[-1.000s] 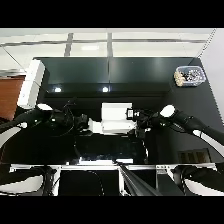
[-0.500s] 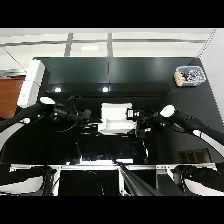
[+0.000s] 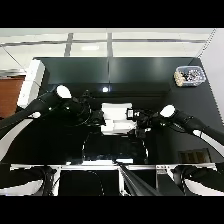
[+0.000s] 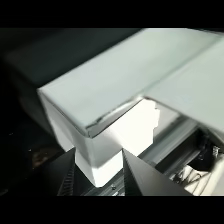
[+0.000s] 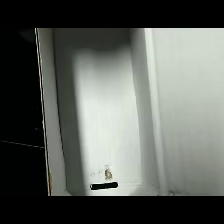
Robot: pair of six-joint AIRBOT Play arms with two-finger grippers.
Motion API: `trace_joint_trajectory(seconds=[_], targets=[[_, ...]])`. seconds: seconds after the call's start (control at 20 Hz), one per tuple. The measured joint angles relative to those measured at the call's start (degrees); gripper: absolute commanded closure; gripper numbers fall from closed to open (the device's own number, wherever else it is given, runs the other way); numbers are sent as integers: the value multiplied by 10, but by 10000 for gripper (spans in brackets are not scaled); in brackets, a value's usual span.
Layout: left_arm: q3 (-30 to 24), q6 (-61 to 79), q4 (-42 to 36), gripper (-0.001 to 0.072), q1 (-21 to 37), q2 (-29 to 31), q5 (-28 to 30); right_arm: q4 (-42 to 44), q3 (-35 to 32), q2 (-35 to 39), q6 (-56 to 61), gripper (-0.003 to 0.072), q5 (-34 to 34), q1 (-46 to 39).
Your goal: Fold the box and place the chain.
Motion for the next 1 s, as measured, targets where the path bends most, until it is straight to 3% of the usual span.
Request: trace_joint_trajectory(seconds=[0.55,1.0], targets=[[18,-122,132,360,-39,-2,23,3,0,0,1,557,0,0],[23,-130,126,360,-42,-3,20,1,0,-1,0,556,0,0]])
